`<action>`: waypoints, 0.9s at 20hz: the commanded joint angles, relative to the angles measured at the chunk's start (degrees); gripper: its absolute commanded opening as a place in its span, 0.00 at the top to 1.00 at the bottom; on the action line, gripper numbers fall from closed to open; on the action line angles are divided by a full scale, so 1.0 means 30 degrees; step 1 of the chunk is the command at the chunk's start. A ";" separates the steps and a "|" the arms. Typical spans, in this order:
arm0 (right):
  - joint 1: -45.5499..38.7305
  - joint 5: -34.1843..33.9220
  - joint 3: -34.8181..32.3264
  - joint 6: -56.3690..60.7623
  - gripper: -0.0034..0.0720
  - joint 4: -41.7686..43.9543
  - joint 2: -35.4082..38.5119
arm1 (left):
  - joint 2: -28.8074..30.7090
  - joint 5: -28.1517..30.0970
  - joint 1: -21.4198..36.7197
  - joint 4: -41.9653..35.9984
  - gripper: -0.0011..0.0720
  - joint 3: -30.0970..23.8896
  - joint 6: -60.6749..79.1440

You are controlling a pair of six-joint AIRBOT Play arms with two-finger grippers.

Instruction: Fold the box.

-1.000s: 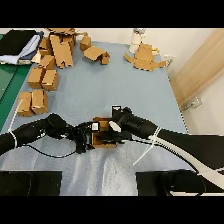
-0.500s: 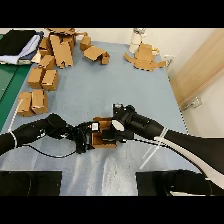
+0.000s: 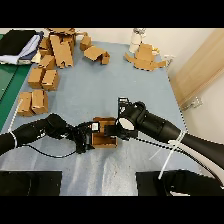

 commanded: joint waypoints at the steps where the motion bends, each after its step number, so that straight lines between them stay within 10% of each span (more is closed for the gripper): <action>1: 0.0007 0.0146 0.0022 0.0328 0.57 0.0036 0.0998 | 0.0000 0.0007 0.0000 0.0007 0.38 0.0000 0.0007; 4: 0.0007 0.1311 0.0015 0.0306 0.95 -0.0182 0.2331 | 0.0000 0.0007 0.0000 0.0007 0.38 0.0000 0.0007; 10: -0.4036 -0.0554 -0.2499 -0.1632 0.95 -0.1501 0.4670 | 0.0000 -0.0022 0.0000 0.0000 0.38 0.0007 0.0007; 14: -0.9479 -1.0426 -0.5734 -1.3340 0.95 0.9821 0.3599 | 0.0000 -0.0022 0.0000 0.0000 0.38 0.0000 0.0007; 18: -1.2291 -0.9683 -0.5996 -2.8560 0.95 2.4290 -0.0685 | 0.0000 -0.0007 0.0000 0.0000 0.38 0.0007 0.0007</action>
